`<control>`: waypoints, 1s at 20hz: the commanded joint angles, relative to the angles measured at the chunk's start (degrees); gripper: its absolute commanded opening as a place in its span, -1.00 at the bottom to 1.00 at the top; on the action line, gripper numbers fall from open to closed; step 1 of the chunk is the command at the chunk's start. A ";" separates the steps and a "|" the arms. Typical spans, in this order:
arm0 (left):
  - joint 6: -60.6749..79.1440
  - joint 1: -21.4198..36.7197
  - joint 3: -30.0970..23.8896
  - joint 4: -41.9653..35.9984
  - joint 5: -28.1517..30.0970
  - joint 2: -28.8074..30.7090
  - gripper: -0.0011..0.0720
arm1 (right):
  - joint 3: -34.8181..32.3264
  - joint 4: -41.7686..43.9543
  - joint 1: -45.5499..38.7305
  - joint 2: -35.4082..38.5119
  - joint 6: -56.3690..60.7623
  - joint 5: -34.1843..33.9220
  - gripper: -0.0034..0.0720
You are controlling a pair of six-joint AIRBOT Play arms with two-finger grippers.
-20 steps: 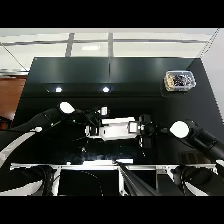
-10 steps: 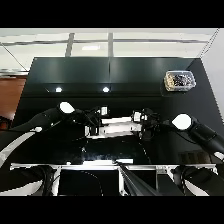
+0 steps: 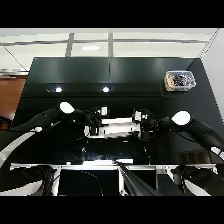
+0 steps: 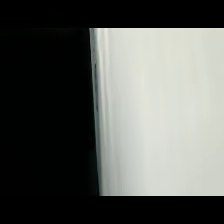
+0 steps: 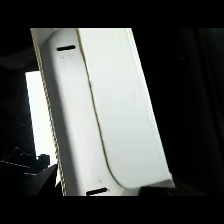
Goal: Fold the box and place the chain.
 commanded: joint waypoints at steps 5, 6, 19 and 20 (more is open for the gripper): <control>-0.02 0.02 -0.04 -0.07 0.07 -0.04 -0.90 | -2.19 2.73 -0.09 -4.55 -4.46 2.19 0.77; -0.02 0.02 -0.04 -0.07 0.04 -0.04 -0.90 | -2.34 2.73 0.11 -5.14 -4.46 1.68 0.77; -0.02 0.02 -0.04 -0.09 0.13 -0.04 -0.90 | -4.04 1.66 0.96 -6.14 -2.25 -3.72 0.77; -0.04 0.02 -0.04 -0.09 0.11 -0.04 -0.90 | -4.04 1.66 0.96 -6.16 -2.25 -3.74 0.77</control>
